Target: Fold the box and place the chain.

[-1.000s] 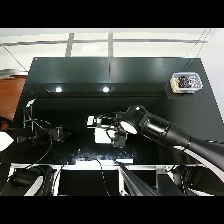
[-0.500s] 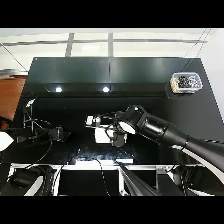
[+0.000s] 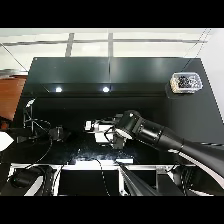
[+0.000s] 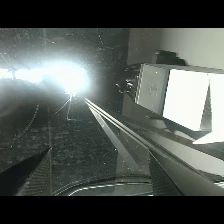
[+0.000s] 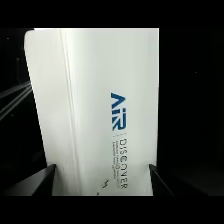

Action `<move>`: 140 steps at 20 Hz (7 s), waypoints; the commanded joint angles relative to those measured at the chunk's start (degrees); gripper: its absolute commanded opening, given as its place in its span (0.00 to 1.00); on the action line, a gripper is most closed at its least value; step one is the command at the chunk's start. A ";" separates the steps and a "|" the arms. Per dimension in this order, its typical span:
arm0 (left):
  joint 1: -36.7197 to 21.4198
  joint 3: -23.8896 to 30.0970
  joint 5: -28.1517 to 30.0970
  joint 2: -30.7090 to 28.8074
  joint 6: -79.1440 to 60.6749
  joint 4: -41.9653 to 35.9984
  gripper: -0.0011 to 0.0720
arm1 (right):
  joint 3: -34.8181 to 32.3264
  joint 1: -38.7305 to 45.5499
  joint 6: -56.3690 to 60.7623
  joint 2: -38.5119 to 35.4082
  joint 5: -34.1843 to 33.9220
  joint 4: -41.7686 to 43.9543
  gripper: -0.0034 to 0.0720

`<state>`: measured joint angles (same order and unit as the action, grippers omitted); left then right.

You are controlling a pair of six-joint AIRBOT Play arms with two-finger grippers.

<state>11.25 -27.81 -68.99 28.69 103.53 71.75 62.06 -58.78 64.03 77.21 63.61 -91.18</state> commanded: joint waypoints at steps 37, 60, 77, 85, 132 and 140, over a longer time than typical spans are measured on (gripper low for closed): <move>-0.04 0.00 -0.20 -0.04 -0.04 0.02 0.98 | 4.48 1.62 4.57 -2.29 3.78 0.15 0.13; -0.04 0.46 -0.26 -0.04 -0.07 0.02 0.98 | 4.22 5.09 4.33 2.40 3.08 3.10 0.74; -0.04 0.46 -0.22 -0.04 -0.07 0.04 0.98 | 4.66 5.09 4.35 0.68 3.89 2.80 0.08; -0.04 0.46 -0.24 -0.04 -0.07 0.04 0.98 | 4.94 5.09 4.35 0.55 5.05 2.95 0.08; -0.04 0.46 -1.29 -0.02 -0.11 0.00 0.99 | 5.70 5.20 3.04 0.33 8.11 8.00 0.12; -0.04 0.46 -1.29 -0.02 -0.11 0.00 0.98 | 5.70 5.20 3.45 0.33 8.11 8.20 0.17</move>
<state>11.25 -27.40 -70.30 28.67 103.44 71.72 67.77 -53.58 67.13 77.56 71.81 -83.02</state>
